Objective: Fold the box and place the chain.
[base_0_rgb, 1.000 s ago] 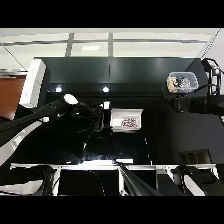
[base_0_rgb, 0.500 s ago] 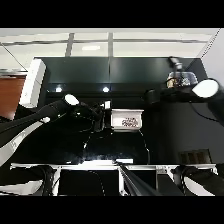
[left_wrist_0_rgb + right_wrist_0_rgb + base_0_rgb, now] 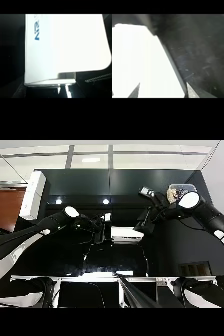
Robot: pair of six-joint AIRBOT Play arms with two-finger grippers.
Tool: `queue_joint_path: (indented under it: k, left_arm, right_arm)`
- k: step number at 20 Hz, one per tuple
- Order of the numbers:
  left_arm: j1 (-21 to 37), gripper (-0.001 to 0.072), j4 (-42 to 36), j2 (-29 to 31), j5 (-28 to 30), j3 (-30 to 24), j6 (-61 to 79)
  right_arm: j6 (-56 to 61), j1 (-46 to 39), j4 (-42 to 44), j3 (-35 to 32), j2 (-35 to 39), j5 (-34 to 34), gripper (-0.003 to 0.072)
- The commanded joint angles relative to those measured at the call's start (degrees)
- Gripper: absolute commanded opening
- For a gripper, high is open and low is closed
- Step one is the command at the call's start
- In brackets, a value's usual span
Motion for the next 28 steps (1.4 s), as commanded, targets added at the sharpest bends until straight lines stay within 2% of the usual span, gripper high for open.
queue_joint_path:
  k: [1, 12, 14, 16, 17, 28]
  left_arm:
    - [0.0, 0.0561, 0.0, 0.0, 0.0, 0.0, 0.0]
    - [0.0, 0.0561, 0.0, 0.0, -0.1, 0.0, 0.0]
    - [0.0, 0.0560, 0.0, 0.0, -0.1, 0.0, 0.0]
    - [0.0, 0.0560, 0.0, 0.0, -0.1, 0.0, 0.0]
    - [0.0, 0.0560, 0.0, 0.0, -0.1, 0.0, 0.0]
    - [0.0, 0.0560, 0.1, 0.0, -0.2, 0.0, 0.0]
  right_arm:
    - [-7.6, 1.0, 0.7, -1.1, -0.3, 2.4, 0.0665]
    - [-10.9, 1.1, -1.3, -2.4, -1.3, 0.7, 0.0664]
    - [-11.1, 1.6, -1.8, -2.8, -1.3, 0.0, 0.0538]
    - [-11.1, 1.7, -1.6, -2.7, -1.3, -1.4, 0.0530]
    - [-11.1, 1.7, -1.6, -2.7, -1.2, -1.6, 0.0439]
    - [-11.1, 1.7, 0.3, -2.7, 0.5, -0.9, 0.0438]
